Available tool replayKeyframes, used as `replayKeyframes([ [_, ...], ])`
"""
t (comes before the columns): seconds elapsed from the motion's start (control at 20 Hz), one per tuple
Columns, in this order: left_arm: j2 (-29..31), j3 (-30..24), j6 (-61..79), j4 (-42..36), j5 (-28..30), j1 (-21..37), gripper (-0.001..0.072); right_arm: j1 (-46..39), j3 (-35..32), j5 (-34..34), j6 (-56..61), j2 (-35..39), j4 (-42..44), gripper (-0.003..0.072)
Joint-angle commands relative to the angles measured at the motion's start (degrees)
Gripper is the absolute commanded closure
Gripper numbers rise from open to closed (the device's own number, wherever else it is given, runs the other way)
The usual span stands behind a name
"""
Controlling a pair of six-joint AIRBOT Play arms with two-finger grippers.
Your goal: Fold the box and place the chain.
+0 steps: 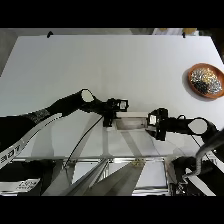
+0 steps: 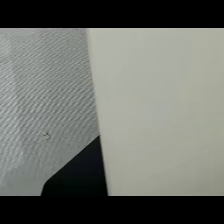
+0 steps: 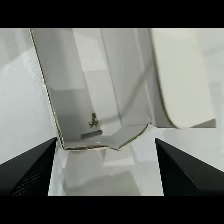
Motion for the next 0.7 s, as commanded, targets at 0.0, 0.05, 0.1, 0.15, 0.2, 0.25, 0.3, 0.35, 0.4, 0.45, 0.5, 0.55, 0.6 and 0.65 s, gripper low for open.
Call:
replayKeyframes([
  [0.0,-0.02,-0.02,0.02,0.02,0.02,-0.04,0.07,-0.96,2.05,1.75,-2.58,-3.13,3.69,0.0006],
  [0.05,-0.02,-0.02,0.02,0.02,0.02,-0.04,0.07,-0.96,2.29,2.56,-4.22,-4.42,4.7,0.0006],
  [0.1,-0.02,-0.02,0.02,0.0,0.02,-0.04,0.07,-0.96,2.34,3.37,-6.19,-5.62,5.77,0.0006],
  [0.15,-0.02,-0.02,0.02,0.02,0.02,-0.04,0.07,-0.96,2.34,4.22,-7.96,-6.88,6.43,0.0006],
  [0.2,-0.02,-0.02,0.02,0.02,0.02,-0.04,0.07,-0.96,2.34,4.85,-8.81,-7.78,6.71,0.0007],
  [0.25,-0.02,-0.02,0.02,0.02,0.02,-0.04,0.07,-0.96,2.34,5.46,-9.66,-8.5,7.1,0.0007],
  [0.3,-0.02,-0.02,0.02,0.02,0.02,-0.04,0.07,-0.96,2.34,5.75,-10.1,-9.11,7.34,0.0007],
  [0.35,-0.02,-0.02,0.02,0.02,0.0,-0.04,0.07,-0.96,2.34,5.77,-10.95,-9.7,7.89,0.0007],
  [0.4,-0.02,-0.02,0.02,0.0,0.02,-0.04,0.07,-0.96,2.34,5.77,-11.47,-10.36,8.79,0.0009],
  [0.45,-0.02,-0.02,0.02,0.0,0.02,-0.04,0.07,-0.96,2.34,5.84,-12.61,-11.04,9.81,0.0018],
  [0.5,-0.02,-0.02,0.02,0.02,0.02,-0.04,0.07,-0.96,2.34,5.97,-12.85,-11.89,10.51,0.0018],
  [0.55,-0.02,-0.02,0.02,0.02,0.0,-0.04,0.07,-0.96,2.34,5.92,-12.85,-12.66,10.56,0.0018],
  [0.6,-0.02,-0.02,0.02,0.02,0.02,-0.04,0.07,-0.96,2.34,5.84,-12.87,-13.2,10.49,0.0036],
  [0.65,-0.02,-0.02,0.02,0.02,0.02,-0.04,0.07,-0.96,2.34,5.73,-12.9,-13.6,10.51,0.0051],
])
